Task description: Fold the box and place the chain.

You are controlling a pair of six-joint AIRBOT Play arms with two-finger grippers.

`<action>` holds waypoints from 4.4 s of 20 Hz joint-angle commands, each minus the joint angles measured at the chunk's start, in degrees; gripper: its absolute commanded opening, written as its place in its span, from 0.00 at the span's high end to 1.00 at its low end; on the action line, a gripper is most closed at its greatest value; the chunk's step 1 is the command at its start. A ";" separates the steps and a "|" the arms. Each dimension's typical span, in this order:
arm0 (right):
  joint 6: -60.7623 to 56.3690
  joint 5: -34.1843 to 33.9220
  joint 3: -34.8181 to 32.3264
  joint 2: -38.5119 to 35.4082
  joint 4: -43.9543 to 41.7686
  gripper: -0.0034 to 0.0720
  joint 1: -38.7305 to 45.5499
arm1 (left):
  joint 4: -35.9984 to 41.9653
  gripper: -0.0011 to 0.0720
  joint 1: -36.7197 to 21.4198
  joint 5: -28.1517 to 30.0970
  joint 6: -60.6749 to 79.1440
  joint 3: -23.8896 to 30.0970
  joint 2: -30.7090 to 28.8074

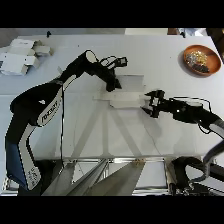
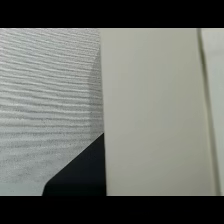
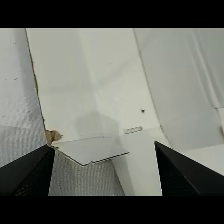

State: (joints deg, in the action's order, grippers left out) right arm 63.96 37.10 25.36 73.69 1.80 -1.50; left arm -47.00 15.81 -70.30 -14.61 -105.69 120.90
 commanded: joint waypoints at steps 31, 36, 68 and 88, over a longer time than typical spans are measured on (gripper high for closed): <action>-30.88 14.67 25.00 15.30 21.03 0.04 2.05 | 0.00 0.97 0.00 0.02 0.02 0.02 0.04; -30.93 16.09 25.00 17.64 22.34 0.04 2.03 | 0.00 0.97 0.00 0.02 0.02 0.02 0.04; -31.23 19.04 29.88 22.88 26.95 0.04 -0.70 | 0.00 0.97 0.00 0.02 0.02 0.02 0.04; -39.36 24.72 35.34 26.58 29.00 0.04 -1.40 | 0.00 0.97 0.00 0.02 0.02 0.02 0.04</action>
State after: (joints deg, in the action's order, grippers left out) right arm 25.02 61.12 60.64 100.18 30.83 -2.85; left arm -47.00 15.77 -70.30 -14.59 -105.69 120.90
